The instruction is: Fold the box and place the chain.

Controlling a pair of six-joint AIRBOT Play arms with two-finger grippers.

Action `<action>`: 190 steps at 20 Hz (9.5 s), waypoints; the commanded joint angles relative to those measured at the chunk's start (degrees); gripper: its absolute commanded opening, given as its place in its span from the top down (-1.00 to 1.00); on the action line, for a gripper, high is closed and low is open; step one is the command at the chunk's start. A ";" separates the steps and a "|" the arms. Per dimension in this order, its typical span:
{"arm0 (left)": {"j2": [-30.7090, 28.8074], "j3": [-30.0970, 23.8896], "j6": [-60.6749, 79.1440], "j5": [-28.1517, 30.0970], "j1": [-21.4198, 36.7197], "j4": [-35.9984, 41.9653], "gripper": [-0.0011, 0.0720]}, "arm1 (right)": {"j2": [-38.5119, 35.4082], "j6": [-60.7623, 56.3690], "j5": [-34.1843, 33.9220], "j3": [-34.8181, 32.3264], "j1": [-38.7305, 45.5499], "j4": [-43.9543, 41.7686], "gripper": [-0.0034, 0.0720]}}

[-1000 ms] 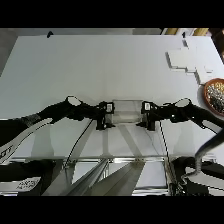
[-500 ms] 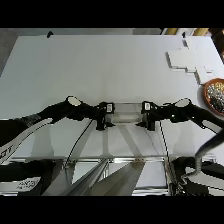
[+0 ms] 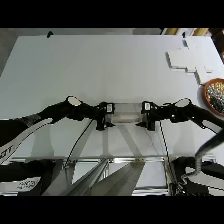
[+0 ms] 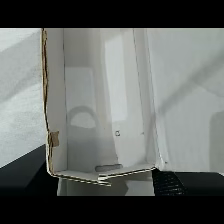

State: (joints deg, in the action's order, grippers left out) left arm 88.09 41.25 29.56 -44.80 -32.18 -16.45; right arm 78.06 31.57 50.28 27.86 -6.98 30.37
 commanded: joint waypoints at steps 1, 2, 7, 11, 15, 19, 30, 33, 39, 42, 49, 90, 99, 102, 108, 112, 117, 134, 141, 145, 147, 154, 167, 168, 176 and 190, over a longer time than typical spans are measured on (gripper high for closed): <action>0.04 0.00 0.00 0.00 -0.04 -0.07 0.95 | 0.02 0.00 0.02 0.00 0.02 0.00 0.04; 0.04 0.00 0.00 0.00 -0.04 -0.09 0.95 | 0.02 0.00 0.02 0.00 0.02 0.00 0.04; 0.04 0.00 0.00 0.00 -0.04 -0.09 0.95 | 0.02 0.00 0.13 -0.02 0.02 0.00 0.04; 0.02 0.00 0.00 0.00 -0.04 -0.07 0.95 | 0.02 0.00 0.02 -0.02 0.02 0.02 0.04; 0.04 0.00 0.00 0.00 -0.04 -0.09 0.95 | -0.02 -0.55 -0.15 0.00 0.04 0.98 -0.66; 0.04 0.00 0.00 0.00 -0.04 -0.07 0.95 | -3.10 -11.23 -1.73 0.00 0.09 6.99 -0.86; 0.04 0.00 0.00 0.00 -0.04 -0.09 0.95 | -24.46 -36.09 1.29 0.00 0.07 27.39 -0.84; 0.04 0.00 0.00 0.00 -0.04 -0.07 0.95 | -26.38 -36.06 3.45 0.00 0.07 13.77 -0.79; 0.04 0.00 0.00 -0.02 -0.04 -0.07 0.95 | -25.73 -30.64 6.14 -0.02 0.00 -3.74 0.88; 0.04 0.00 0.00 0.00 -0.04 -0.07 0.95 | -22.58 -27.98 -0.83 -0.02 0.02 -13.68 0.87; 0.02 0.00 0.00 0.00 -0.04 -0.07 0.95 | -3.34 -24.24 -14.53 0.00 0.02 -25.31 0.87; 0.02 0.00 0.00 -0.42 -0.04 0.00 0.95 | -14.12 -10.38 -1.38 -0.09 -3.37 7.85 0.63; 0.02 0.00 0.00 -0.42 -0.04 0.00 0.95 | -13.64 -2.73 -2.08 -3.19 -3.39 -0.61 0.30; 0.02 0.00 0.00 -0.42 -0.04 0.00 0.95 | -10.82 -1.05 -1.46 -3.50 -3.43 -4.46 -0.03; 0.02 0.00 0.00 -0.42 -0.04 0.00 0.95 | -11.37 -3.21 -1.46 -3.50 -3.41 -4.59 -0.54; 0.02 0.00 0.00 -0.42 -0.04 0.00 0.95 | -18.88 -22.82 -1.44 -3.50 -0.17 6.82 -0.34; 0.02 0.00 0.00 -0.42 -0.04 0.00 0.95 | -31.34 -50.95 -0.15 -3.50 7.43 14.23 0.87; 0.02 0.00 0.00 -0.42 -0.04 0.00 0.95 | -12.90 -90.20 3.37 -3.50 15.85 14.88 0.87; 0.02 0.00 0.00 -0.42 -0.04 0.00 0.95 | -12.85 -86.33 6.38 -3.50 10.62 9.38 0.87; 0.02 0.00 0.00 -0.42 -0.04 0.00 0.95 | -15.56 -85.07 9.49 -3.50 10.62 5.31 0.76; 0.02 0.00 0.00 -0.42 -0.04 0.00 0.95 | -17.29 -85.07 9.97 -3.50 10.62 4.31 0.52; 0.02 0.00 0.00 -0.42 -0.04 0.00 0.95 | -19.26 -85.57 10.29 -3.65 10.60 4.26 0.12; 0.02 0.00 0.00 -0.42 -0.04 0.00 0.95 | -19.23 -103.97 -1.31 0.52 -6.25 15.82 -0.21; 0.02 0.00 0.00 -0.42 -0.04 0.00 0.95 | -19.23 -108.30 -1.90 1.40 -7.28 19.28 -0.21; 0.02 0.00 0.00 -0.42 -0.04 0.00 0.95 | -16.06 -131.43 -2.86 6.95 -15.61 35.39 -0.26; 0.02 0.00 0.00 -0.42 -0.04 0.00 0.95 | -4.85 -155.97 6.10 17.64 -27.69 54.75 -0.19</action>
State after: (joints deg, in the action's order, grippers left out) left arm 88.14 41.25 29.56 -45.23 -32.23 -16.43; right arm 71.26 -118.93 53.32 44.36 -32.88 80.55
